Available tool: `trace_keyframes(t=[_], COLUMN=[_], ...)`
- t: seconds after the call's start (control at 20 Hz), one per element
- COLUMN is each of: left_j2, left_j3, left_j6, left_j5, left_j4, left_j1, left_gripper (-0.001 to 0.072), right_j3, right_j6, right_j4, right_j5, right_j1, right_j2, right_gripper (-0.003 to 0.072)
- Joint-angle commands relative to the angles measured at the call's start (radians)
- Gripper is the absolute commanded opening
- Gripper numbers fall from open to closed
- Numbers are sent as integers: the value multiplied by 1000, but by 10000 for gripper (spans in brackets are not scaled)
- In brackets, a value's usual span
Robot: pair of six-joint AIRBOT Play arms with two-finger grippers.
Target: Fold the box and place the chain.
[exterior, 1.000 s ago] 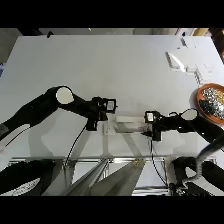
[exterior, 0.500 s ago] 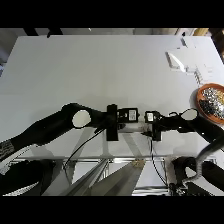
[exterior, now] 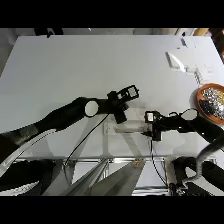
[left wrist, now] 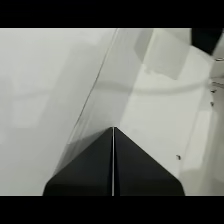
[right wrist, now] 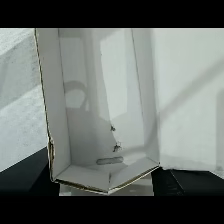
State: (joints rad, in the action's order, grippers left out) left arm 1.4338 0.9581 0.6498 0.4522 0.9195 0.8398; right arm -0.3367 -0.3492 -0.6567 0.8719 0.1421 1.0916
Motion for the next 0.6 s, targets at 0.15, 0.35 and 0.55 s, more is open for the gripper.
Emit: trace_keyframes(t=[0.15,0.35,0.55], left_j2=[105,-5,-129], left_j3=[31,31,31], left_j6=[13,18,176], left_j5=[58,103,340], left_j4=[-28,72,271], left_j1=[-18,-19,-25], left_gripper=[8,4,3], right_j3=[-1,-1,-1], right_j6=[0,0,0], right_j4=[0,0,0], right_j5=[0,0,0], right_j1=[0,0,0], right_j2=[-1,-1,-1], right_gripper=[336,336,336])
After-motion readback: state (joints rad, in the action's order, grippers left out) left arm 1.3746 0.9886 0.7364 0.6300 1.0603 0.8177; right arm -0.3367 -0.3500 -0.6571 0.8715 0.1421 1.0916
